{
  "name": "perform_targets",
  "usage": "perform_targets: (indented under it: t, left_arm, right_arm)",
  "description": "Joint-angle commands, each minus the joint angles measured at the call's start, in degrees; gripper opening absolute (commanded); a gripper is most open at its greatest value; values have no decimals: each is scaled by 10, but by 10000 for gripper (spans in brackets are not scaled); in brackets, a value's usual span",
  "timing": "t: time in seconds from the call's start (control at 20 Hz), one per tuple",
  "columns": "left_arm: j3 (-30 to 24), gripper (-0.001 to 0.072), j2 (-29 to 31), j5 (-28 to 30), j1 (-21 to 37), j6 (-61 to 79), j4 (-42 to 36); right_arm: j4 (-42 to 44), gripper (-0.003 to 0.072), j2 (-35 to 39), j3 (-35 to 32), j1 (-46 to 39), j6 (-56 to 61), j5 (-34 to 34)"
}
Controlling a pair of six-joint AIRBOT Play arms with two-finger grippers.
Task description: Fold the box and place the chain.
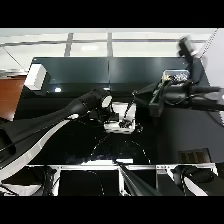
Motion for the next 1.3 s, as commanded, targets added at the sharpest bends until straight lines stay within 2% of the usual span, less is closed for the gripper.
perform_targets:
  t: [0.0, 0.1, 0.2, 0.35, 0.5, 0.55, 0.6, 0.75, 0.9, 1.0, 1.25]
  left_arm:
    - [1, 27, 0, 0, 0, 0, 0]
    - [1, 27, 0, 0, 0, 0, 0]
    - [1, 27, 0, 0, 0, 0, 0]
    - [1, 27, 0, 0, 0, 0, 0]
    - [1, 27, 0, 0, 0, 0, 0]
    - [1, 27, 0, 0, 0, 0, 0]
    - [1, 27, 0, 0, 0, 0, 0]
    - [1, 27, 0, 0, 0, 0, 0]
    - [1, 27, 0, 0, 0, 0, 0]
    - [1, 27, 0, 1, 0, 0, 0]
    - [1, 27, 0, 0, 0, 0, 0]
  right_arm:
    - [5, 39, -46, -84, 0, 17, -26]
    - [0, 447, -77, -127, 0, 17, -45]
    - [-45, 443, -83, -129, -6, 17, -36]
    - [-96, 443, -71, -115, -60, 12, -7]
    - [-224, 445, -72, -128, -77, 5, 5]
    - [-241, 533, -73, -144, -74, -15, -3]
    - [-235, 715, -73, -163, -72, -57, -16]
    - [-227, 707, -74, -218, -41, -207, -78]
    - [-221, 707, -74, -248, -6, -374, -99]
    - [-205, 707, -84, -248, -2, -403, -106]
    - [-190, 707, -118, -248, 0, -415, -181]
